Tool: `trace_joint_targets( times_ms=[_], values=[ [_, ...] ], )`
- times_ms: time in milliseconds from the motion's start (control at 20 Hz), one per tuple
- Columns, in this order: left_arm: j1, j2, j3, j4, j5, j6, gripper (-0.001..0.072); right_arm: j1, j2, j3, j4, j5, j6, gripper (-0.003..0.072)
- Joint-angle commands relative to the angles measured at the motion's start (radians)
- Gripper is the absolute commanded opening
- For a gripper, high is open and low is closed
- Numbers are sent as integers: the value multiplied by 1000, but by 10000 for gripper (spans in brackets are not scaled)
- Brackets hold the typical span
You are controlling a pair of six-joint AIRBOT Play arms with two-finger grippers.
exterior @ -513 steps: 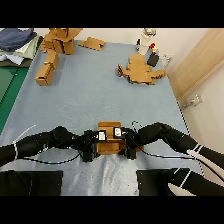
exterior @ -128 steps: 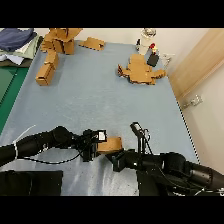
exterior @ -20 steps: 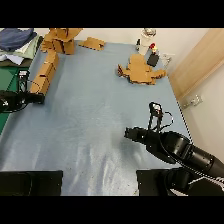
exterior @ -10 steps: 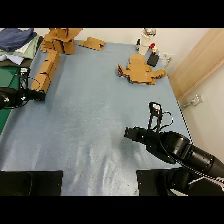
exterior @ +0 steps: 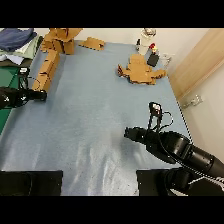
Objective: Fold the box.
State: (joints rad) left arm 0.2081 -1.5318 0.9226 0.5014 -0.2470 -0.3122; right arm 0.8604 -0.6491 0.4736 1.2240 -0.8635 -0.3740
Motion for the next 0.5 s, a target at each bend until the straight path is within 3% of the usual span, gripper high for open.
trace_joint_targets(
  times_ms=[0, 100, 300, 400, 450],
  values=[
    [19, 18, 0, 2, -47, -80, 694, 0, 0, 1, 8, 0, 0, 3],
    [63, 47, 0, 85, -167, -154, 694, 0, 0, 1, 11, 0, 0, 3],
    [157, 133, 0, 433, -424, -372, 693, 0, 0, 1, 19, 0, -1, 3],
    [183, 183, 0, 492, -560, -438, 692, 0, 0, 1, 41, 0, -34, 2],
    [186, 203, 0, 489, -621, -444, 604, 0, -5, 1, 57, 0, -49, 2]
  ],
)
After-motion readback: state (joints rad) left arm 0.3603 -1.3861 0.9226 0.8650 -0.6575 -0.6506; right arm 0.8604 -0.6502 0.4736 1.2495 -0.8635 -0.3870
